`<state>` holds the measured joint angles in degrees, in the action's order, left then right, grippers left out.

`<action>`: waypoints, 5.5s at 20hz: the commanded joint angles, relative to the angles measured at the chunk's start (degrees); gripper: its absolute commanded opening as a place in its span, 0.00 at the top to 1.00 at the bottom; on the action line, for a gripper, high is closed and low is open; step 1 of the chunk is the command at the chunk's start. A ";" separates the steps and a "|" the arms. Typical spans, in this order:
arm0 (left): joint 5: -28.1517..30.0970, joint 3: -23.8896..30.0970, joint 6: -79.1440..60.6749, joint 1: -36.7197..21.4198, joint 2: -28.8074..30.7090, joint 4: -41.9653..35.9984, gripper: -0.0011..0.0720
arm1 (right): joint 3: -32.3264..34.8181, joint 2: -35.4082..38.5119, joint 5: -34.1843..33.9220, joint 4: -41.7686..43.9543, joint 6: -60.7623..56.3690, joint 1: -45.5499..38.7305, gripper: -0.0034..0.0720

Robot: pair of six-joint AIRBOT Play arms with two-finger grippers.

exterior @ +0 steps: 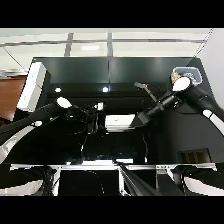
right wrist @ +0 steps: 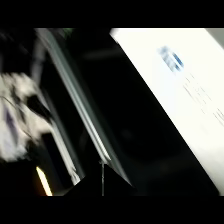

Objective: Fold the box and place the chain.

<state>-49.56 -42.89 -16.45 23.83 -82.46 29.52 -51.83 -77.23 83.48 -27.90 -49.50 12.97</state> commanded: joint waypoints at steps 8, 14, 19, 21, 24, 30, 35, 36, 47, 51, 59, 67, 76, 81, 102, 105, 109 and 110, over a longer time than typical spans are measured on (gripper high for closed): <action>0.00 0.00 -0.04 0.04 -0.04 0.00 0.43 | 7.93 0.11 -21.79 0.96 -7.43 2.16 0.94; 0.00 0.00 -0.04 0.04 -0.04 0.00 0.43 | 7.93 0.09 -23.87 -2.62 -8.96 2.16 0.94; 0.00 0.00 -0.04 0.04 -0.04 0.00 0.43 | 7.93 0.07 -26.10 -3.76 -9.01 4.39 0.94; -0.02 0.00 -0.04 0.04 -0.04 -0.02 0.43 | 7.93 0.07 -26.01 -3.93 -8.98 5.07 0.94; -0.02 0.00 -0.02 0.02 -0.04 -0.20 0.43 | 7.76 0.17 -25.16 -3.93 -9.01 4.90 0.94; 0.00 0.00 0.00 0.02 -0.04 -0.20 0.43 | -0.22 3.89 -14.23 -5.88 -8.81 2.97 0.94; 0.15 -0.90 0.02 -0.04 0.72 0.07 0.00 | -5.07 14.43 -7.91 -15.52 -12.09 -8.11 0.94; 0.26 -1.25 0.52 -0.09 1.49 0.61 0.00 | -5.05 16.39 -6.69 -17.00 -12.81 -10.54 0.94; 4.33 -4.70 13.81 4.74 8.83 -1.86 0.01 | -4.13 21.00 -5.95 -25.03 -13.05 -22.49 0.94; 4.87 -13.38 27.02 7.10 0.37 -1.46 0.02 | -4.13 21.00 -7.93 -25.05 -13.07 -22.49 0.94; -8.00 -22.84 32.41 8.92 -8.20 10.51 0.01 | -4.13 21.00 -7.89 -25.05 -13.07 -22.49 0.94; -8.87 -22.84 32.81 11.30 -8.22 14.05 0.02 | -4.13 21.00 -8.98 -25.07 -13.07 -22.49 0.94; -9.46 -22.84 32.79 11.50 -8.22 14.05 0.01 | -4.13 21.00 -9.18 -25.07 -13.05 -22.49 0.94; -9.22 -22.84 32.79 12.66 -8.22 16.02 0.01 | -4.13 21.00 -9.18 -25.07 -13.05 -22.49 0.94; 7.48 -22.77 32.85 21.86 -9.40 22.08 0.02 | 0.44 20.98 -11.80 -25.05 -13.07 -22.49 0.94; 7.28 -22.77 33.51 21.81 -9.55 22.10 0.40 | 0.44 20.98 -11.85 -25.05 -13.07 -22.49 0.94; 6.88 -22.80 33.62 21.29 -8.50 23.08 0.68 | 0.44 20.98 -11.76 -25.07 -13.07 -22.49 0.94; 6.86 -22.80 35.17 20.76 -7.58 24.74 0.68 | 0.44 20.98 -11.72 -25.07 -13.07 -22.49 0.94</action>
<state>-42.85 -65.67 17.15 45.19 -91.22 52.38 -51.42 -56.27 71.70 -52.97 -62.54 -9.47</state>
